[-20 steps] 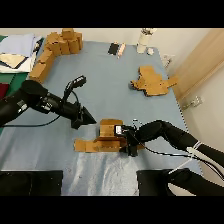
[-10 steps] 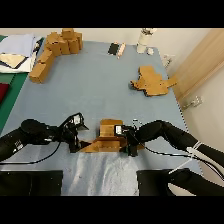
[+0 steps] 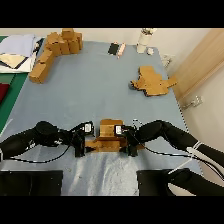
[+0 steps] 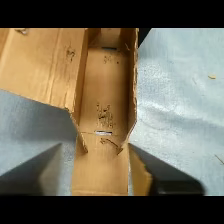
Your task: Fold the box.
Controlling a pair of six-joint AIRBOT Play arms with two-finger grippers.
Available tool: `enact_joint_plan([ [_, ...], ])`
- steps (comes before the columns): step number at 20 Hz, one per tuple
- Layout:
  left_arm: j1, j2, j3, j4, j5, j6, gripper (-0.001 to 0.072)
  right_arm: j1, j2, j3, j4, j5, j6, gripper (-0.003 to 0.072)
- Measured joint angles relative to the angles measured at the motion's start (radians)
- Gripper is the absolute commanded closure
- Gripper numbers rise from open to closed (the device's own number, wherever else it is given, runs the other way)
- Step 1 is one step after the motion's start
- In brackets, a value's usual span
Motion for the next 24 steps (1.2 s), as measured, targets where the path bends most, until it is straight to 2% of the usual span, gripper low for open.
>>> enact_joint_plan([
  [2, -0.012, -0.012, 0.008, -0.003, -0.006, 0.001, 0.0478, 0.000, 0.000, 0.000, 0.000, 0.000, 0.000, 0.0183],
  [5, -0.022, -0.028, 0.019, -0.008, -0.004, 0.002, 0.0484, 0.000, 0.000, 0.000, 0.000, 0.000, 0.000, 0.0183],
  [6, -0.024, -0.032, 0.021, -0.013, -0.004, 0.003, 0.0546, 0.000, 0.000, 0.000, 0.000, 0.000, 0.000, 0.0183],
  [7, -0.028, -0.036, 0.022, -0.016, -0.001, 0.003, 0.0647, 0.000, 0.000, 0.000, 0.000, 0.000, 0.000, 0.0183],
  [18, -0.077, -0.063, 0.030, -0.138, 0.008, 0.061, 0.0641, 0.000, 0.000, 0.000, 0.000, 0.000, 0.000, 0.0183],
  [19, -0.080, -0.065, 0.032, -0.148, 0.011, 0.068, 0.0468, 0.000, 0.000, 0.000, 0.000, 0.000, 0.000, 0.0183],
  [20, -0.083, -0.066, 0.033, -0.154, 0.012, 0.073, 0.0220, 0.000, 0.000, 0.000, 0.000, 0.000, 0.000, 0.0183],
  [21, -0.085, -0.068, 0.034, -0.161, 0.014, 0.077, 0.0184, 0.000, 0.000, 0.000, 0.000, 0.000, -0.002, 0.0183],
  [24, -0.088, -0.069, 0.035, -0.168, 0.017, 0.083, 0.0184, 0.000, 0.000, 0.000, -0.001, 0.000, -0.002, 0.0183],
])
